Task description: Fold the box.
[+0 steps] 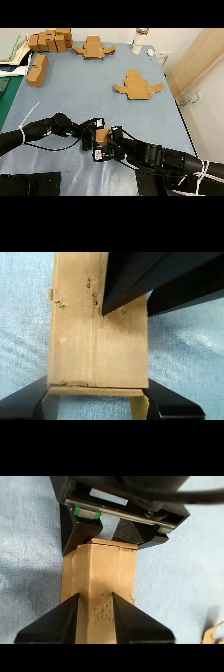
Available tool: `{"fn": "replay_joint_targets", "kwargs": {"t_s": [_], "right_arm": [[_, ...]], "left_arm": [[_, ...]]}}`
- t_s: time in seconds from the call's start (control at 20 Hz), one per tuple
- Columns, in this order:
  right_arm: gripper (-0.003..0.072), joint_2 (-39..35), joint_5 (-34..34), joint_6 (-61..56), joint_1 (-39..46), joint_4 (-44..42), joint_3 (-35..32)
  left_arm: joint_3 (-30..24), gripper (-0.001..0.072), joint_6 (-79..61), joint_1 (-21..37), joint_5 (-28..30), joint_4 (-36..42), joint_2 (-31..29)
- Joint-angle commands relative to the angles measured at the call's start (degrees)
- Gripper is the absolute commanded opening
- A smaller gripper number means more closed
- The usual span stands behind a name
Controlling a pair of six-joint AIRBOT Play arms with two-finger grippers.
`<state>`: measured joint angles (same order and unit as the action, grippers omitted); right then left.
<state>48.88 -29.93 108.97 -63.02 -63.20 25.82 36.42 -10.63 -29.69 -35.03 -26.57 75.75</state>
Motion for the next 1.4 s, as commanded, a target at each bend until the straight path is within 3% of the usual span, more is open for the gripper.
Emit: {"fn": "replay_joint_targets", "kwargs": {"t_s": [0.0,1.05,1.15,1.3,1.35], "right_arm": [[0.0291,-0.11,-0.09,-0.11,0.02,0.22,0.22],[0.0277,-3.23,-1.6,-1.09,-1.01,-1.18,1.42],[0.0198,-3.74,-2.64,-1.4,-1.77,-1.11,1.42],[0.0199,-3.89,-3.3,-1.42,-1.68,-0.83,1.42],[0.0247,-3.89,-3.28,-1.44,-1.68,-0.61,1.42]], "left_arm": [[0.04,0.0372,-0.02,0.02,0.0,-0.02,-0.02],[0.04,0.0372,-0.02,0.02,0.0,-0.02,-0.02],[0.04,0.0372,-0.02,0.02,0.0,-0.02,-0.02],[0.04,0.0372,-0.02,0.02,0.0,-0.02,-0.02],[0.04,0.0372,-0.02,0.02,0.0,-0.02,-0.02]]}}
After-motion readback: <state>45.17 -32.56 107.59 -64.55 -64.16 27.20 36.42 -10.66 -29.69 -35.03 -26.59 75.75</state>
